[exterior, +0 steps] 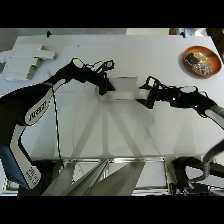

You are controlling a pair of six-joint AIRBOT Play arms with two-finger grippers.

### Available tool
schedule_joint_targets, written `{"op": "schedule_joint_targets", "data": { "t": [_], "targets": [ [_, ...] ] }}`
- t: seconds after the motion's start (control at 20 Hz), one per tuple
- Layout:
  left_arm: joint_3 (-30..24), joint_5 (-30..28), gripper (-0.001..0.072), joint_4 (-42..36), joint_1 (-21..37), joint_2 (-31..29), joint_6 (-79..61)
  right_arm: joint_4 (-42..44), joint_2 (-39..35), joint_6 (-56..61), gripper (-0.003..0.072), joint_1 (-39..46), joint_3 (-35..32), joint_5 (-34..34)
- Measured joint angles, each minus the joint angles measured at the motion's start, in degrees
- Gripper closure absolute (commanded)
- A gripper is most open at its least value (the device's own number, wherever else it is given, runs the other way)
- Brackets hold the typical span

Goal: Fold the box and place the chain.

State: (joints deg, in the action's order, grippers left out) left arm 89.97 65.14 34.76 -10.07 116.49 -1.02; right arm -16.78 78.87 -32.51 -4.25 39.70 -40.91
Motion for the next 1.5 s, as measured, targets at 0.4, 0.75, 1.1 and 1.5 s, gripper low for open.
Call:
{"op": "schedule_joint_targets", "data": {
  "t": [0.4,0.75,1.1,1.5],
  "targets": [
    [0.0,0.02,0.0692,0.0,0.0,0.0,0.0,-0.02,3.91,0.79,0.0,1.53,2.4,-5.57],
    [0.0,0.0,0.0692,0.0,0.0,0.0,0.11,0.02,9.38,1.75,0.0,2.69,9.18,-6.82],
    [0.0,0.04,0.0692,0.0,0.0,0.0,0.0,-2.78,13.68,2.25,0.0,3.32,13.73,-10.38],
    [0.0,0.02,0.0692,0.02,0.0,0.0,0.0,-4.26,17.97,1.14,0.0,3.06,18.03,-13.66]
  ]
}}
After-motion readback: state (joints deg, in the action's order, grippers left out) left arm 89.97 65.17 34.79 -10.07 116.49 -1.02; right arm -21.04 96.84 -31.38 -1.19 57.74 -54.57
